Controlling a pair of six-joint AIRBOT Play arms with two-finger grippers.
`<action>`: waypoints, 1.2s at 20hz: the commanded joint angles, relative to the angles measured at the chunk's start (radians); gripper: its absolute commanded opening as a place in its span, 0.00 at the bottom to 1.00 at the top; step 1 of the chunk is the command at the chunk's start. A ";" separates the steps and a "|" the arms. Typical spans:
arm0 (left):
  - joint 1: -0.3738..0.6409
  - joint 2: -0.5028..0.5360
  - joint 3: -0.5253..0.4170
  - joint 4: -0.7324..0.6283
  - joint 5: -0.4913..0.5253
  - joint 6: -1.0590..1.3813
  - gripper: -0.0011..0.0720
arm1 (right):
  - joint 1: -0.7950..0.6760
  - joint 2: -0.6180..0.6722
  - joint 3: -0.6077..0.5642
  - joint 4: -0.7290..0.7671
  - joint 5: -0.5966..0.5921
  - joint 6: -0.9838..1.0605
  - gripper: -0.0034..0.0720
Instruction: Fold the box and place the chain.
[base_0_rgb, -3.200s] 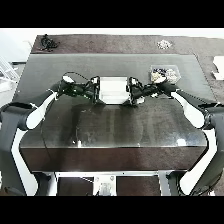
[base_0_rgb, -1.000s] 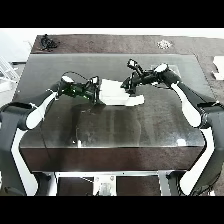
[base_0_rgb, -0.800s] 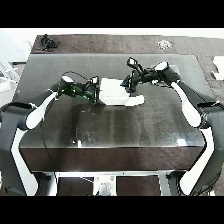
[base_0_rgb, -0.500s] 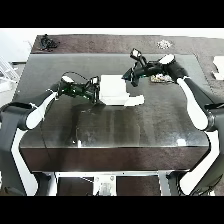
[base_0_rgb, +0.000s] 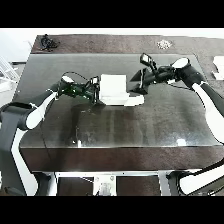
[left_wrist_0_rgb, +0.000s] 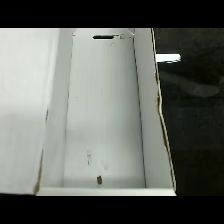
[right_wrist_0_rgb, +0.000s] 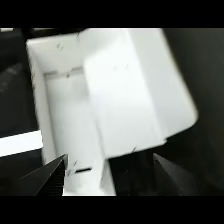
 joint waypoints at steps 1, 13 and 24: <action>0.000 0.000 0.000 0.000 0.001 0.000 0.64 | -0.014 0.013 -0.112 -0.026 -0.021 -0.097 0.88; 0.000 0.000 0.000 0.000 0.000 0.000 0.64 | 0.024 -0.032 -0.141 -0.021 -0.081 -0.141 0.87; 0.000 0.000 0.000 0.000 0.000 0.000 0.64 | 0.083 -0.064 -0.141 0.111 -0.203 -0.249 0.31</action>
